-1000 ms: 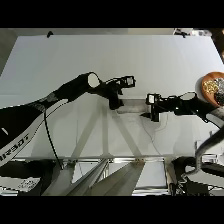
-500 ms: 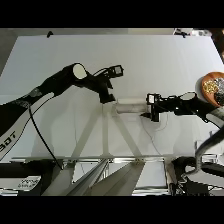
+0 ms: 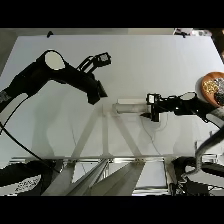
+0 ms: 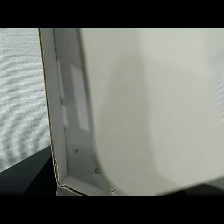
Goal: Fold the box and place the chain.
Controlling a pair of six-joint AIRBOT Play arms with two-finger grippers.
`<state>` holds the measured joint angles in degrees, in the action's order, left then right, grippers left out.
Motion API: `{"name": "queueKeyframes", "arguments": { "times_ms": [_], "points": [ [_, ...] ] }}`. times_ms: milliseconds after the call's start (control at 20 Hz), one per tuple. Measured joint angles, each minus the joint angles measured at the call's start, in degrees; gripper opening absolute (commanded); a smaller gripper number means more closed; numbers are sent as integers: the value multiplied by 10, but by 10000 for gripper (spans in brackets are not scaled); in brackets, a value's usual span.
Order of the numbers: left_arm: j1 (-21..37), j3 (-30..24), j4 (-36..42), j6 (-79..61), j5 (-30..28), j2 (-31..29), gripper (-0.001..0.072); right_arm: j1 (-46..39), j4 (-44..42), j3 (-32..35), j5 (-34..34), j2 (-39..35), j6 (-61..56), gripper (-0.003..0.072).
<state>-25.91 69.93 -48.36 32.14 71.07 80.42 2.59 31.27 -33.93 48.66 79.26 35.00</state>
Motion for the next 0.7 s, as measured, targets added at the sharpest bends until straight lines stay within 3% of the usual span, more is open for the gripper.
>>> {"name": "queueKeyframes", "arguments": {
  "times_ms": [150, 300, 500, 700],
  "points": [
    [-39, -43, 36, -26, 14, -5, 8, 0, 0, 0, 0, 0, 0, 411],
    [-95, -83, 87, -68, -51, -4, 11, 0, 0, 0, 0, 0, 0, 411],
    [-160, -103, 191, -118, -223, 20, 12, 0, 0, 0, 0, 0, 0, 411],
    [-188, -109, 301, -142, -411, 52, 12, 0, 0, 0, 0, 0, 0, 411]
  ]
}}
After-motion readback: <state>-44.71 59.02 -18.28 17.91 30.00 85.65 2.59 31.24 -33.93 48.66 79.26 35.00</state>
